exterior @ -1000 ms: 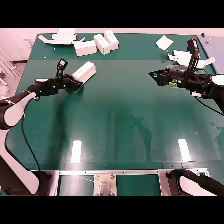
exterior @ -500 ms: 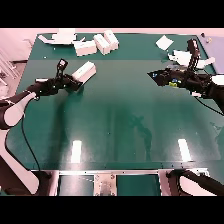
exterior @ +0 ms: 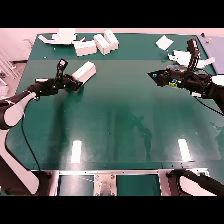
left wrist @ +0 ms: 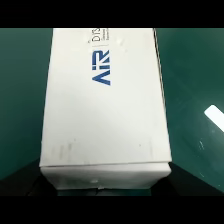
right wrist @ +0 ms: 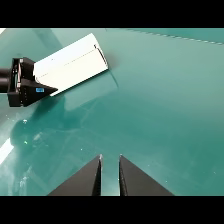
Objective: Fold the box and place the chain.
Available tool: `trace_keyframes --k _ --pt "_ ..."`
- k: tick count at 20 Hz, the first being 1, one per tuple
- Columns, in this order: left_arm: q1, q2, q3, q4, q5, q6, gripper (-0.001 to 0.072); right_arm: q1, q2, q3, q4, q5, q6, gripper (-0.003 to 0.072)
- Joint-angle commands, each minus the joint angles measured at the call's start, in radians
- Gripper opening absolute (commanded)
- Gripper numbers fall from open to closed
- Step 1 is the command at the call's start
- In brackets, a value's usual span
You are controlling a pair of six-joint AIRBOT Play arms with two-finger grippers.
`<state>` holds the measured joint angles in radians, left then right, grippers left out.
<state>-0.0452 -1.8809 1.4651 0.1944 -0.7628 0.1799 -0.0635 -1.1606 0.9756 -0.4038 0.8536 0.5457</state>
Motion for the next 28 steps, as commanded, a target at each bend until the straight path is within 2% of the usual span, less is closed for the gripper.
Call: trace_keyframes --k 1,10,28 --pt "0.084 0.517 -0.597 -0.8 0.59 0.576 0.0686 0.0 0.0 -0.001 -0.001 0.0 0.0 0.015" --pt "0.084 0.517 -0.597 -0.8 0.633 0.577 0.0685 0.0 0.0 -0.001 0.0 0.0 0.0 0.0149" --pt "0.084 0.517 -0.597 -0.8 0.631 0.577 0.0685 0.0 0.0 -0.001 0.0 0.0 0.0 0.015"
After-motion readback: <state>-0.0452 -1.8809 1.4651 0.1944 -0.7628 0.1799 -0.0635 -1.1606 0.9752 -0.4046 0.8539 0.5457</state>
